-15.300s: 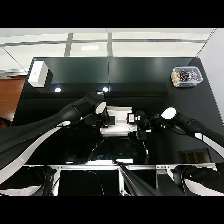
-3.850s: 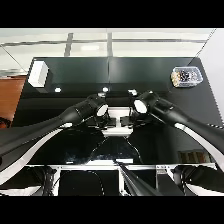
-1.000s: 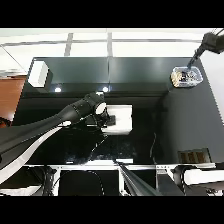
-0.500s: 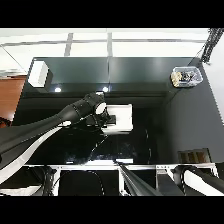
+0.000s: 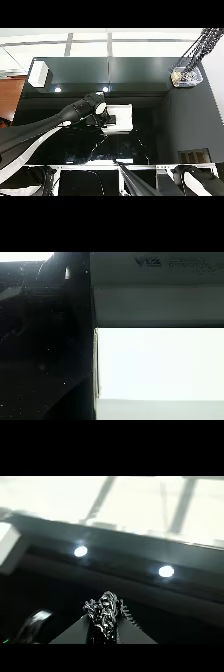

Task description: Fold the box and place the chain.

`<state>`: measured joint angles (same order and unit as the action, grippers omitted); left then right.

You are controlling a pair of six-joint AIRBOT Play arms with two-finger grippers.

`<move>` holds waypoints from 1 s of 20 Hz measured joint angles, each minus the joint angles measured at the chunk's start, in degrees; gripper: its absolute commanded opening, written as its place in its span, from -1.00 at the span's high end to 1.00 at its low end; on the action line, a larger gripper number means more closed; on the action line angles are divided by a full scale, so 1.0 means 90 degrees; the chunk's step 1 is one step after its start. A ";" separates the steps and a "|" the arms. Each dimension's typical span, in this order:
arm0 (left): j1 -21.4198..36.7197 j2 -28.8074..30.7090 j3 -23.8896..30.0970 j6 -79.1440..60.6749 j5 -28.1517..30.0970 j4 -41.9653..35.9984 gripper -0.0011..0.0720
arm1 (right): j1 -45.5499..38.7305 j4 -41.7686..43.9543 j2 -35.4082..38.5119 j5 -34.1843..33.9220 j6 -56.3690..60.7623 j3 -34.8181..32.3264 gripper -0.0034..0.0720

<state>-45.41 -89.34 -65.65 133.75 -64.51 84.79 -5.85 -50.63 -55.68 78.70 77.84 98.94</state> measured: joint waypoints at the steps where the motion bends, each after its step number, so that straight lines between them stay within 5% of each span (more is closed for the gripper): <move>1: 0.0000 0.0000 0.0000 0.0000 -0.0002 0.0000 0.89 | 0.0075 0.0078 0.0017 0.0068 0.0000 -0.0041 0.87; 8: 0.0000 0.0000 0.0000 0.0000 -0.0002 0.0000 0.89 | 0.0971 0.0726 0.0041 0.0595 -0.0007 -0.1413 0.87; 20: 0.0000 0.0000 0.0000 0.0000 -0.0015 0.0000 0.89 | 0.2982 0.1389 -0.0121 -0.1508 -0.0129 -0.4408 0.86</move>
<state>-45.41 -89.34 -65.65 133.75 -64.64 84.79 20.99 -38.13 -56.77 65.12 76.69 59.27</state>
